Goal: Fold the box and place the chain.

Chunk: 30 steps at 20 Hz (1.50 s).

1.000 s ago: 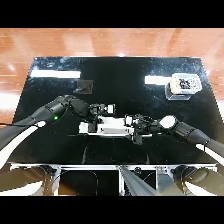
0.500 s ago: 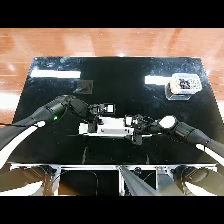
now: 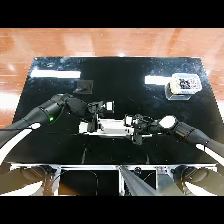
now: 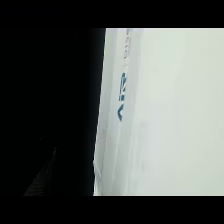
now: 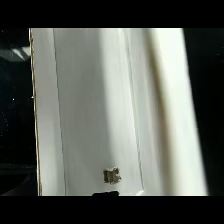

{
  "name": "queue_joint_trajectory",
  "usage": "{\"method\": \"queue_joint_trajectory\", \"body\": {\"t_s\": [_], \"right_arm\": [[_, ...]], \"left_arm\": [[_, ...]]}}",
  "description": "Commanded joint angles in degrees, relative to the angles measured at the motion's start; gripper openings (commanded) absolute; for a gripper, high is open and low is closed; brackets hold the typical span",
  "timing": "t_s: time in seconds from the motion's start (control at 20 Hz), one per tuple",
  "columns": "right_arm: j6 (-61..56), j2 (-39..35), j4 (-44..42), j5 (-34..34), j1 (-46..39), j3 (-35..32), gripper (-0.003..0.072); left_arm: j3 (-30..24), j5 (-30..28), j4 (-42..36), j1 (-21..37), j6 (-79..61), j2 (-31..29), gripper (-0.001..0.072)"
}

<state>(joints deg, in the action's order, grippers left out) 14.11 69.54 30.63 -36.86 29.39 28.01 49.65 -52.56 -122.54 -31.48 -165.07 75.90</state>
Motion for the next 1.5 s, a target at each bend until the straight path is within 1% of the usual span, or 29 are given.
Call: {"method": "queue_joint_trajectory", "body": {"t_s": [0.0,0.1,0.2,0.3,0.45,0.55,0.65,0.75,0.85,0.95,1.1,1.2,1.25,1.3,1.35,1.4,1.45], "right_arm": [[0.0,0.0,0.0,0.0,0.0,0.1,0.0617],[0.0,0.0,0.0,0.0,0.0,0.1,0.0617],[0.0,0.0,0.0,-0.1,0.0,0.1,0.0617],[0.0,0.0,0.0,0.0,0.0,0.1,0.0617],[0.0,0.0,0.0,0.0,0.0,0.1,0.0617],[0.0,0.0,0.0,0.0,0.0,0.1,0.0617],[0.0,0.0,0.0,0.0,0.0,0.1,0.0617],[0.0,0.0,0.0,0.0,0.0,0.1,0.0617],[0.0,0.0,0.0,0.0,0.0,0.1,0.0617],[0.0,0.0,0.0,0.0,0.0,0.1,0.0617],[0.0,0.0,0.0,0.0,0.0,0.1,0.0617],[0.0,0.0,0.0,0.0,0.0,0.1,0.0617],[0.0,0.0,0.0,0.0,0.0,0.1,0.0617],[0.0,0.0,0.0,-0.1,0.0,0.1,0.0617],[0.0,0.0,0.0,-0.1,0.0,0.1,0.0617],[0.0,0.0,0.0,-0.1,0.0,0.1,0.0617],[0.0,0.0,0.0,-0.1,0.0,0.1,0.0617]], "left_arm": [[0.0,0.0,5.3,0.1,6.7,-2.5,0.0638],[0.0,-1.2,12.2,0.1,14.3,-4.3,0.0638],[0.0,-4.1,18.1,0.1,21.7,-5.8,0.0637],[0.0,-7.8,22.2,0.1,27.1,-7.0,0.0637],[0.0,-13.6,25.2,0.1,34.0,-7.7,0.0636],[0.0,-15.9,25.0,0.3,37.3,-8.0,0.0636],[0.0,-16.8,24.8,0.6,39.8,-8.7,0.0636],[-0.2,-16.9,22.1,1.5,40.4,-10.3,0.0636],[-0.9,-16.9,16.0,3.3,40.3,-12.7,0.0636],[-2.8,-16.3,11.6,5.3,40.4,-16.0,0.0636],[-9.1,-14.6,6.5,9.0,40.3,-23.2,0.0636],[-15.2,-11.6,2.5,11.8,40.2,-29.6,0.0636],[-18.5,-9.4,-1.1,12.9,40.4,-32.8,0.0636],[-21.6,-7.6,-5.9,13.3,40.4,-35.3,0.0614],[-24.0,-6.8,-10.4,13.1,40.4,-36.7,0.0504],[-25.6,-6.8,-14.2,12.6,40.4,-37.4,0.0237],[-26.3,-7.2,-17.0,11.2,37.9,-37.5,0.0024]]}}
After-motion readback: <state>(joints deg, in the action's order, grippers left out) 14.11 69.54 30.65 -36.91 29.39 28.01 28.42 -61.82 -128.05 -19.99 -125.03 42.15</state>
